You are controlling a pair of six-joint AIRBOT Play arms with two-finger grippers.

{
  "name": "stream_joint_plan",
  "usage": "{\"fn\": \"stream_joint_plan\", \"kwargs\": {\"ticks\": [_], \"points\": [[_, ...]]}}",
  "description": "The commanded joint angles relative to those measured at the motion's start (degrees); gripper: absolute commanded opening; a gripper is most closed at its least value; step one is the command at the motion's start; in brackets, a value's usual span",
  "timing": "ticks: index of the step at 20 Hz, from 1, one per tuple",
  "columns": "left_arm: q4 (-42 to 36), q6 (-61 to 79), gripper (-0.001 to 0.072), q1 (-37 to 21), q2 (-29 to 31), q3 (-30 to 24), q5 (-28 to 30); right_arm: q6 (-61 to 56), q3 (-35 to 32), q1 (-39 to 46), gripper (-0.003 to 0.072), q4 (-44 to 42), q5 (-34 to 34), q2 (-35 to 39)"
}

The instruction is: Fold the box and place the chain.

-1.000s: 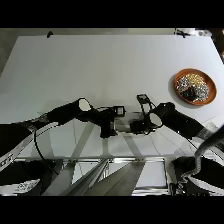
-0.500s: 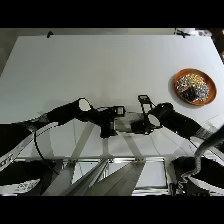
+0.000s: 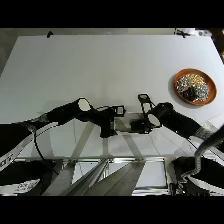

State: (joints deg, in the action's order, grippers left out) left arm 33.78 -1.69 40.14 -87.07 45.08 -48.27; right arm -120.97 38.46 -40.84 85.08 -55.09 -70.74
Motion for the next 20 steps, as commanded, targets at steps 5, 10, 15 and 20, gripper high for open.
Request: {"fn": "stream_joint_plan", "kwargs": {"ticks": [5, 10, 15, 20], "points": [[0.1, 0.2, 0.0211, 0.0, 0.0, 0.0, 0.0, 7.7, 0.1, 0.0, 0.0548, 0.7, -5.9, 1.7], [0.1, 0.2, 0.0211, 0.0, 0.0, 0.0, 0.0, 8.7, 0.1, 0.0, 0.0549, 6.6, -12.6, 8.5], [0.1, 0.2, 0.0211, 0.0, 0.0, 0.0, 0.0, 12.2, 0.1, 0.0, 0.0549, 9.0, -15.9, 18.3], [0.1, 0.2, 0.0211, 0.0, 0.0, 0.0, 0.0, 21.6, 5.6, 9.5, 0.055, 14.1, -17.5, 24.5]]}}
